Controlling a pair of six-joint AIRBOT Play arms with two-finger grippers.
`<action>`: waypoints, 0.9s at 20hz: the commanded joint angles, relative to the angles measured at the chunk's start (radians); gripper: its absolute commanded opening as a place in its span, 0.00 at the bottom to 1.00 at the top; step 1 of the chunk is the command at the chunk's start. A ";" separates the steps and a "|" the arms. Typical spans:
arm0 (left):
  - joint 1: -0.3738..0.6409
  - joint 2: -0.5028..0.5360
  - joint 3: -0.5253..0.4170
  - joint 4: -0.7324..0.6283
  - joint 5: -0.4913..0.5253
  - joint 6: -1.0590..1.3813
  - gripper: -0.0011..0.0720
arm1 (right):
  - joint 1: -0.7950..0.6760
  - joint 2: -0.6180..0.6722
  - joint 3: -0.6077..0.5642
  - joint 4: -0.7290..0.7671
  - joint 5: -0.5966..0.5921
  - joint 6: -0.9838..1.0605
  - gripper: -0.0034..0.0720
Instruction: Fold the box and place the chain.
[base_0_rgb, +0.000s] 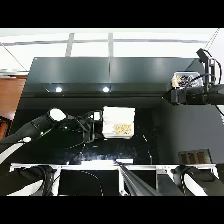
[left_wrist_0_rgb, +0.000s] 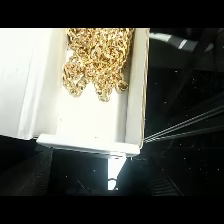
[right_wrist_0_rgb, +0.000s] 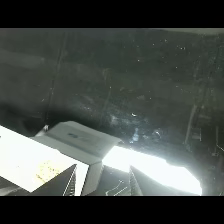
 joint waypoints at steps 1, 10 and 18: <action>-0.015 -0.017 0.003 -0.022 0.009 0.002 0.98 | 0.000 0.000 0.000 0.000 0.001 0.000 0.56; -0.013 -0.026 0.041 0.001 0.017 -0.004 0.98 | 0.000 0.000 0.000 0.000 0.001 0.000 0.56; -0.014 -0.120 0.154 0.062 -0.079 -0.009 0.98 | 0.000 0.000 0.000 0.000 0.001 0.000 0.56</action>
